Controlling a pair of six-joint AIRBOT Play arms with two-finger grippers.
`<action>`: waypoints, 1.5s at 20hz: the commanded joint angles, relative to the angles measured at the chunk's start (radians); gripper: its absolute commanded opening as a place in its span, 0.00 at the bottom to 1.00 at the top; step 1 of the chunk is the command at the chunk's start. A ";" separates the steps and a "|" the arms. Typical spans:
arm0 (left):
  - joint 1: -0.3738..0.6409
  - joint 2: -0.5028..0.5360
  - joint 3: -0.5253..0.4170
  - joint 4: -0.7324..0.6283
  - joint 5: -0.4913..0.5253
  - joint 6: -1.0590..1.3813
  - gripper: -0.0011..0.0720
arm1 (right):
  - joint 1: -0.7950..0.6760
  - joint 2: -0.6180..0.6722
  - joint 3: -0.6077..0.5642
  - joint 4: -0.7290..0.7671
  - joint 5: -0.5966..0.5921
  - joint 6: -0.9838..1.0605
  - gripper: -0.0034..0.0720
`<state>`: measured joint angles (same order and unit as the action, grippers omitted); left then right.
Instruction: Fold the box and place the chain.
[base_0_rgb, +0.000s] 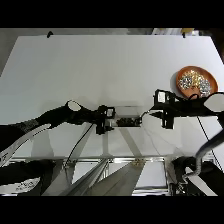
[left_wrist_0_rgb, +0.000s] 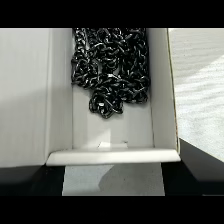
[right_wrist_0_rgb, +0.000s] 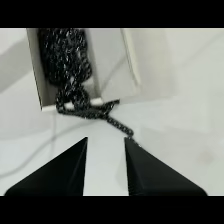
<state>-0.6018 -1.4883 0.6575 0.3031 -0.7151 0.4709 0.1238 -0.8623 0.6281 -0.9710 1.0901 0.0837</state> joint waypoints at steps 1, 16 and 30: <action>0.000 0.000 0.000 0.000 0.000 0.000 0.37 | -0.016 -0.067 -0.063 0.009 -0.072 -0.119 0.47; 0.000 0.000 0.000 0.000 0.000 0.000 0.37 | 0.085 -0.295 -0.097 0.150 -0.210 -0.372 0.51; 0.000 0.000 0.000 0.000 0.000 0.000 0.37 | 0.084 -0.227 -0.101 -0.045 -0.184 -0.098 0.07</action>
<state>-0.6018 -1.4883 0.6575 0.3035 -0.7151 0.4709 0.2081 -1.1393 0.5266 -0.9096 0.9031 -0.1509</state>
